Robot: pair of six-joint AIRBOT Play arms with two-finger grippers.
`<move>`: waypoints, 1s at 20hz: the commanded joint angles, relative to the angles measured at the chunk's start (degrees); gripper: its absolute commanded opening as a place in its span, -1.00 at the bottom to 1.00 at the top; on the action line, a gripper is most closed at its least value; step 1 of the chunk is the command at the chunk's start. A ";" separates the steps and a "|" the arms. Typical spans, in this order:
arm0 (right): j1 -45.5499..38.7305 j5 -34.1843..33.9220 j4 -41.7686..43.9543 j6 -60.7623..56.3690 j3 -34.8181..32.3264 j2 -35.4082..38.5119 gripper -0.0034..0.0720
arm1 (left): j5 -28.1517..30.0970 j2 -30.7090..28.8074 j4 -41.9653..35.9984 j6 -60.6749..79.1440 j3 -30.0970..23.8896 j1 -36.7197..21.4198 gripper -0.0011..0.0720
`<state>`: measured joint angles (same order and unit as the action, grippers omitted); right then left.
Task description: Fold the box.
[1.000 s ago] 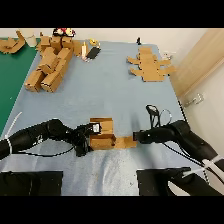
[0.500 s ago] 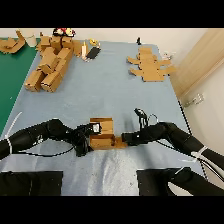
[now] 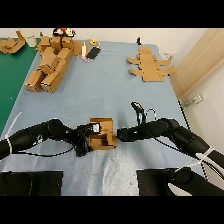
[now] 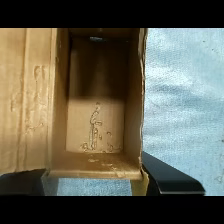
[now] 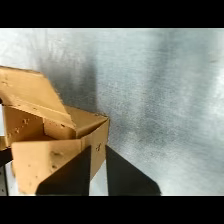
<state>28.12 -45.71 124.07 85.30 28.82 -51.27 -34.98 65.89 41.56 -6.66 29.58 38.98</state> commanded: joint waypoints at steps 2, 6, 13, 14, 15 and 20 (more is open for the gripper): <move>0.17 -1.84 0.44 -0.94 0.87 0.68 -0.42 | 0.02 0.02 0.00 0.00 -0.02 -0.04 0.29; 0.24 -3.58 1.11 -1.86 0.90 0.68 0.16 | 0.02 0.02 0.00 0.00 -0.02 -0.04 0.29; 6.64 -2.12 -1.25 -8.28 2.56 -2.67 0.16 | 0.02 0.02 0.00 0.00 -0.02 -0.04 0.29; 8.68 -2.21 -4.90 -12.02 3.98 -4.15 0.16 | 0.00 0.02 0.00 0.00 -0.02 -0.04 0.29; 10.73 -2.62 -9.35 -16.52 5.62 -5.49 0.16 | 0.02 0.02 0.00 0.00 -0.02 -0.04 0.29; 20.24 -13.27 -30.32 -38.80 17.77 -13.57 0.16 | 0.02 0.02 0.00 0.00 -0.02 -0.04 0.29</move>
